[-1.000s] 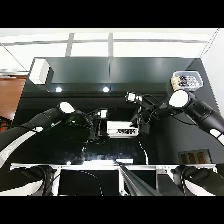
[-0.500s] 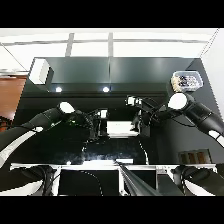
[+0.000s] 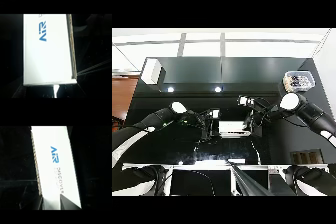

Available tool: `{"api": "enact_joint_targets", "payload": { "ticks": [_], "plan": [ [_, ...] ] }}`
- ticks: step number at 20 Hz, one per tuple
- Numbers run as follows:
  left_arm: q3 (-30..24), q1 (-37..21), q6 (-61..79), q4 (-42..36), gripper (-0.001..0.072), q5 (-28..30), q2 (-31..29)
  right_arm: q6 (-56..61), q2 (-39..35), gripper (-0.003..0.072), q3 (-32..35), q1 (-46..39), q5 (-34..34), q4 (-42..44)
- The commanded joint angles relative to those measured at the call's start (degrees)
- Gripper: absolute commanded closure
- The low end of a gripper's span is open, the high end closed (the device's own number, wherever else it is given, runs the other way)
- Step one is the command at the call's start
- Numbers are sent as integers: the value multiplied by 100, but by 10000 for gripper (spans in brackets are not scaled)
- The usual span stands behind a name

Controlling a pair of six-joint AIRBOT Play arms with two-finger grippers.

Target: Fold the box and place the chain.

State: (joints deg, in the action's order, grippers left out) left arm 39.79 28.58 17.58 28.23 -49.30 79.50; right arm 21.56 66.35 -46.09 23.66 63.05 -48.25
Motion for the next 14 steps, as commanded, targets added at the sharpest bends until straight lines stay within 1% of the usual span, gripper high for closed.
{"api": "enact_joint_targets", "payload": {
  "ticks": [1, 6, 7, 8, 14],
  "plan": [
    [0, 2, 2, 2, 250, 0, 4, 4, 2, 485, 2, 7, -42, 2],
    [0, 2, 2, 2, 250, 0, 4, 4, 2, 483, 4, 7, 39, 0],
    [0, 2, 2, 2, 250, 0, 4, 4, 4, 442, 4, 7, 61, -2],
    [0, 2, 2, 2, 250, 0, 4, 4, 2, 370, 9, 7, 61, -4],
    [0, 2, 2, 2, 250, 0, 4, 9, 4, 371, 11, 7, 57, -28]
  ]
}}
